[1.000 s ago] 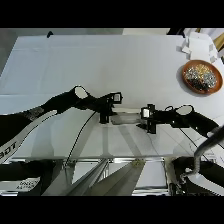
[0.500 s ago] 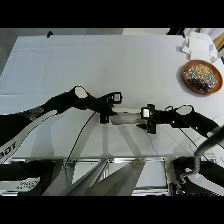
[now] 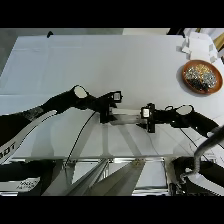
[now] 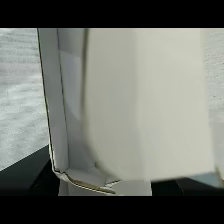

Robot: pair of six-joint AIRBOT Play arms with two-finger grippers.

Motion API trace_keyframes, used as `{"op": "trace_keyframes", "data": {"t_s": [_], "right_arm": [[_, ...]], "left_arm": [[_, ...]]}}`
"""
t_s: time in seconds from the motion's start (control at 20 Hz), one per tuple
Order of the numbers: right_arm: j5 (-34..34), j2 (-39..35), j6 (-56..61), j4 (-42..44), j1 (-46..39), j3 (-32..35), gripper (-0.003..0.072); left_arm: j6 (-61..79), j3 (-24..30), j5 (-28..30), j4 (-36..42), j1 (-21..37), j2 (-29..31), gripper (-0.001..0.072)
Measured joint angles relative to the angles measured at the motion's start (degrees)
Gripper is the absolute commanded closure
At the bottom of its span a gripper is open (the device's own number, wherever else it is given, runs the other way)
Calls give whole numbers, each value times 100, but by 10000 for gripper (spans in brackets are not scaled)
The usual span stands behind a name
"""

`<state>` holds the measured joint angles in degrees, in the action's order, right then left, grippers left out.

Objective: Fold the box and place the chain.

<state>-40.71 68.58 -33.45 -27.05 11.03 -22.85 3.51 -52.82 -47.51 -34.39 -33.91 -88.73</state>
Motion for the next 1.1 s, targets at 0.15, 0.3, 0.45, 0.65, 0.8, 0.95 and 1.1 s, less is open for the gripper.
{"op": "trace_keyframes", "data": {"t_s": [0.15,0.3,0.45,0.65,0.8,0.95,1.1], "right_arm": [[-7,0,17,0,0,0,345],[-17,0,17,-2,0,0,345],[-35,0,17,-4,0,0,345],[-39,0,17,-7,0,0,345],[-44,0,17,-9,0,0,345],[-46,2,17,-9,0,0,345],[-46,0,15,-9,0,0,345]], "left_arm": [[-363,0,-107,-529,66,286,77],[-850,0,-378,-1235,142,726,128],[-1491,0,-686,-1843,177,1268,703],[-1969,0,-1209,-2050,37,1851,707],[-2103,0,-1303,-1945,-402,1954,706],[-2155,0,-1029,-1823,-970,1775,707],[-2177,0,-289,-1617,-1349,1471,707]]}}
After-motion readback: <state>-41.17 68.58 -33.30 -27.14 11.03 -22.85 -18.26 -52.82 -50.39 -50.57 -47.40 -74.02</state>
